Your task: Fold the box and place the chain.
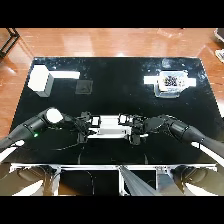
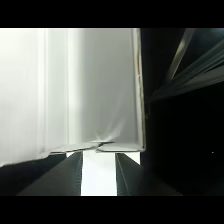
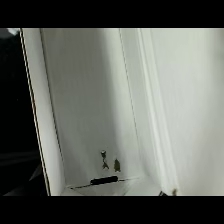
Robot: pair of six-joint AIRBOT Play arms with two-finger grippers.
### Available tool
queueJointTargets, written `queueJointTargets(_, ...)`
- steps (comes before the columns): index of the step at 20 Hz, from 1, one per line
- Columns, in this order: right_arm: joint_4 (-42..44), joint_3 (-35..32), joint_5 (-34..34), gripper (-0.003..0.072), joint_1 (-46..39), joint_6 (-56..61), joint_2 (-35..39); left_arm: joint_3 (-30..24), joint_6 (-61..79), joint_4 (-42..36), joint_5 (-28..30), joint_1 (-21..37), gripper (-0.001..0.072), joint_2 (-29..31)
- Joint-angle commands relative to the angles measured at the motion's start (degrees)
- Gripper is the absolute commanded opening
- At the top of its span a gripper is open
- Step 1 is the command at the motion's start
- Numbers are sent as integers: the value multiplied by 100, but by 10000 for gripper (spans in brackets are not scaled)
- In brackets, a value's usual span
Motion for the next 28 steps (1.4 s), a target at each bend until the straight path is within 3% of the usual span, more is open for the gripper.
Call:
queueJointTargets(1,2,-2,2,216,2,2,0,7,0,-11,55,-59,238,-4)
queueJointTargets(26,0,-2,2,216,2,2,0,7,-2,-409,48,-61,270,-162)
queueJointTargets(28,0,-2,2,216,2,2,0,7,-2,-518,50,-61,468,-164)
